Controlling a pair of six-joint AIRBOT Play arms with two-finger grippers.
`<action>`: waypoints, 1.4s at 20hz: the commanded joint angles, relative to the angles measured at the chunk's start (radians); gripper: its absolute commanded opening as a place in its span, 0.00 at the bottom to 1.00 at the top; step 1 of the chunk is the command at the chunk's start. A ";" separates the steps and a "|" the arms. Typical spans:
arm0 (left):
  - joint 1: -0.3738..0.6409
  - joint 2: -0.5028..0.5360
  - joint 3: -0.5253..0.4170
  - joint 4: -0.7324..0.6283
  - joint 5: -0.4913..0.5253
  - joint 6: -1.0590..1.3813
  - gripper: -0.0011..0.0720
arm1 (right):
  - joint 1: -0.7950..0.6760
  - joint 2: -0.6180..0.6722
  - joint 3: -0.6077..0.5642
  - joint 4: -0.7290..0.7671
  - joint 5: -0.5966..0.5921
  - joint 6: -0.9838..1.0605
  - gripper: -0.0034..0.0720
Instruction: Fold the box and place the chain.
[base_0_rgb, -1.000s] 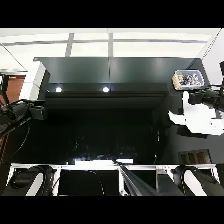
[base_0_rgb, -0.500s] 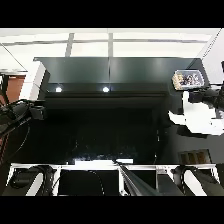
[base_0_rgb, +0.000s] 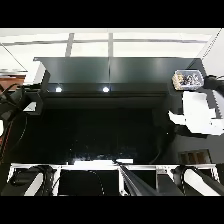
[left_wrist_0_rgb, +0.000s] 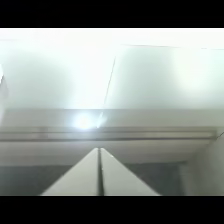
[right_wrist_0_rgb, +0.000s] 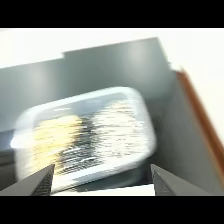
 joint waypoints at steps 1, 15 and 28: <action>-0.023 -0.126 0.000 -0.153 0.057 0.002 0.99 | -0.204 -0.195 0.182 -0.054 0.111 0.174 1.00; -0.124 -0.509 0.353 0.357 -0.612 -0.355 0.99 | -0.490 -0.502 0.499 -0.675 1.036 0.249 1.00; -0.125 -0.509 0.353 0.276 -0.647 -0.285 0.99 | -0.354 -0.488 0.499 -0.610 1.044 0.180 0.07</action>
